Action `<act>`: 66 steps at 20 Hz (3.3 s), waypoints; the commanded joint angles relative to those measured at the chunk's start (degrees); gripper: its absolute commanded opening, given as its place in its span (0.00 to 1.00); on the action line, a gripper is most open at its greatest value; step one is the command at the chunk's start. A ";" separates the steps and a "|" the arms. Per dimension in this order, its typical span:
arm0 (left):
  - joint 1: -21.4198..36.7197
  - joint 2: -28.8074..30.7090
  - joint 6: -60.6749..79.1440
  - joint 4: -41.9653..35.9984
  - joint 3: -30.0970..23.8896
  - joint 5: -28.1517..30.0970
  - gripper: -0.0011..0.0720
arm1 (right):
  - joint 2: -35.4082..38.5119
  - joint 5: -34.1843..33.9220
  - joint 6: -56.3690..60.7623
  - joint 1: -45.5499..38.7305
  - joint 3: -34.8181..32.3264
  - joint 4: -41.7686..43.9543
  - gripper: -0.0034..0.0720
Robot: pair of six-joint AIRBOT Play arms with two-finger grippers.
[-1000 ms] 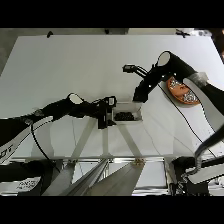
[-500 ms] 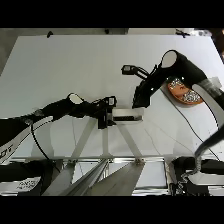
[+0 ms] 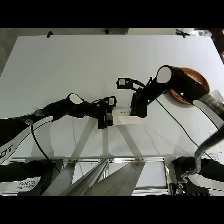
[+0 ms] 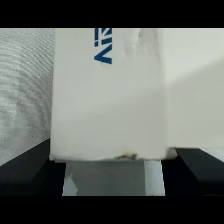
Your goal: Fold the box and place the chain.
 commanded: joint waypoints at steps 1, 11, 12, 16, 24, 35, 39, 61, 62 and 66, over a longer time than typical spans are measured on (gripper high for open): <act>0.02 0.02 0.00 0.00 -0.02 0.00 0.52 | 3.39 0.57 -0.26 1.88 -0.66 -0.33 0.63; 0.02 0.02 0.02 0.00 -0.02 0.00 0.52 | 4.31 -7.72 -0.37 5.64 -4.04 -2.64 0.63; 0.02 0.02 0.02 0.00 -0.02 0.00 0.52 | 4.31 -8.20 -0.24 5.64 -4.09 -3.26 0.63; 0.02 0.02 0.00 0.00 -0.02 0.00 0.52 | 4.31 -10.51 -0.22 5.64 -4.13 -3.41 0.63; 0.02 0.02 0.02 0.00 -0.02 0.00 0.52 | 4.31 -9.53 -0.31 5.60 -4.17 -5.29 0.63; 0.02 0.02 0.02 0.00 -0.02 0.00 0.52 | 4.31 -7.32 -0.48 5.66 -5.25 -4.17 0.63; 0.02 0.02 0.00 0.00 -0.02 0.00 0.52 | 4.31 -9.31 -0.46 5.64 -5.55 -4.22 0.63; 0.02 0.02 0.02 0.00 -0.02 0.00 0.52 | 4.28 -13.79 -0.48 5.57 -5.55 -4.46 0.46; 0.02 0.02 0.02 0.00 -0.02 0.00 0.52 | 4.28 -13.84 -0.46 5.57 -5.55 -4.59 0.46; 0.02 0.02 0.02 0.00 -0.02 0.00 0.52 | 3.78 -14.78 -0.46 5.60 -5.57 -4.72 0.46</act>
